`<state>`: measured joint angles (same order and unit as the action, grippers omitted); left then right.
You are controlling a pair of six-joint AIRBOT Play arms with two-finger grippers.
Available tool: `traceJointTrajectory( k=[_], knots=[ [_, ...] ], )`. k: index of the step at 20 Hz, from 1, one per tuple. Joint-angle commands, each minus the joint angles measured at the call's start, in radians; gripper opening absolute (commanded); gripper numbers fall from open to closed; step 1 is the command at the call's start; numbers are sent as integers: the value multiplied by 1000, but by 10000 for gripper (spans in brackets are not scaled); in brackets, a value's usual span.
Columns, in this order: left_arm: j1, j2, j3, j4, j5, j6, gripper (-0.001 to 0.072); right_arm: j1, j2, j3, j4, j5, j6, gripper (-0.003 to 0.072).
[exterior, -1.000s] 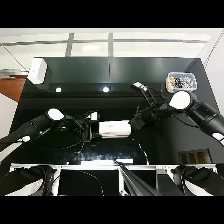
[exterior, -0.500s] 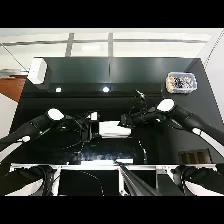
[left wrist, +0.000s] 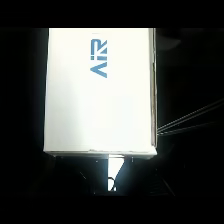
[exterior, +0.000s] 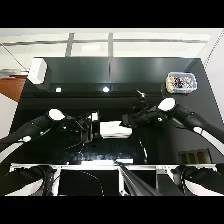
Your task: Fold the box and place the chain.
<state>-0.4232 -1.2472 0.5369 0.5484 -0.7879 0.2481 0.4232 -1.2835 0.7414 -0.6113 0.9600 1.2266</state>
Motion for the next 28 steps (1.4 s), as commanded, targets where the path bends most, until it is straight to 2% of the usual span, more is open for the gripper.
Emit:
traceJointTrajectory(
  k=[1,6,7,8,9,11,13,14,16,18,20,23,28],
  knots=[
    [1,1,0,-3,-5,2,279,-84,98,42,23,118,-15,33],
    [2,1,0,-7,-5,2,281,-248,261,79,23,161,-15,33],
    [2,1,0,-5,-5,2,338,-272,272,79,23,166,-14,33],
    [3,5,0,-5,2,2,551,-293,278,79,23,179,-15,33],
    [7,18,0,3,2,-1,713,-309,278,79,23,195,-15,33],
    [19,78,4,79,-10,-83,714,-325,279,79,21,231,-16,33],
    [45,176,11,269,-35,-250,714,-330,280,79,0,262,-18,33],
    [62,225,16,311,-60,-334,714,-330,280,79,-8,267,-19,33],
    [82,317,27,295,-153,-388,714,-330,280,79,-27,255,-24,33],
    [61,355,33,215,-180,-407,714,-330,280,79,-37,219,-24,33],
    [26,319,55,158,-127,-444,713,-330,280,79,-37,180,-27,33],
    [-50,187,129,20,-77,-438,713,-330,280,79,-37,173,-27,33],
    [-184,-17,234,16,-2,-434,712,-330,280,79,-37,180,-27,33]
  ],
)
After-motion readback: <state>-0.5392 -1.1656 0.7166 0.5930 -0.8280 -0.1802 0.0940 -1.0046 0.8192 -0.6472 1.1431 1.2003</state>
